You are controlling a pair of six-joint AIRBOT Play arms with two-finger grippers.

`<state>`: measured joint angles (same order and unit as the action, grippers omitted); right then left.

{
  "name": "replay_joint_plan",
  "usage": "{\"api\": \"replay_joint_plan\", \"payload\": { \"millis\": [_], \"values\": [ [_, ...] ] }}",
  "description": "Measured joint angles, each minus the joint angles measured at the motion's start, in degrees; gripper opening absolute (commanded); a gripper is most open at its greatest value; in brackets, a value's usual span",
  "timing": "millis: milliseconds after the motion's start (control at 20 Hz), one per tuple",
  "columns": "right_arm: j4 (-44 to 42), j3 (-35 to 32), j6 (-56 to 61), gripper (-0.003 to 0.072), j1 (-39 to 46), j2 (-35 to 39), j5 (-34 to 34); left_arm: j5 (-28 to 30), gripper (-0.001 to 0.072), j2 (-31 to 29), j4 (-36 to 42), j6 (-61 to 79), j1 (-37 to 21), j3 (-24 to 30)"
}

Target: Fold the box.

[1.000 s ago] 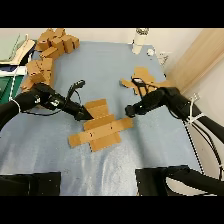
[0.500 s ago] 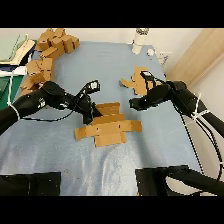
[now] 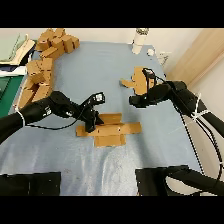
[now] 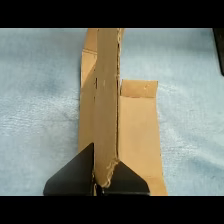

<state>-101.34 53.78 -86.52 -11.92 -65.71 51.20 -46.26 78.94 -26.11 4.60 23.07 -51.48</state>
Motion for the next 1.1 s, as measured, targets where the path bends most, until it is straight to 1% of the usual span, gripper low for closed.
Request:
{"api": "replay_joint_plan", "payload": {
  "millis": [300, 500, 700, 950, 1100],
  "values": [
    [0.0, 0.0, 0.1, 0.0004, 0.0, 0.0, -0.1, 1.5, 0.0013, 0.3, 0.7, 0.8, 0.6, 1.3],
    [-0.2, 0.0, 0.1, 0.0004, 0.0, 0.0, -0.1, 1.7, 0.0013, 0.4, 0.8, 0.5, -1.4, 1.1],
    [-0.4, 0.0, 0.1, 0.0004, 0.0, 0.0, -0.1, -1.1, 0.0013, 0.5, 0.8, 0.1, -2.7, 0.8],
    [-0.4, -0.2, 0.1, 0.0004, 0.0, 0.0, 0.1, -3.0, 0.0013, 0.6, 0.8, -0.1, -3.1, 0.7],
    [-0.4, -0.3, 0.1, 0.0004, -0.1, 0.0, 0.2, -6.1, 0.0013, 1.0, 0.8, -0.4, -3.3, 0.1]
  ]
}}
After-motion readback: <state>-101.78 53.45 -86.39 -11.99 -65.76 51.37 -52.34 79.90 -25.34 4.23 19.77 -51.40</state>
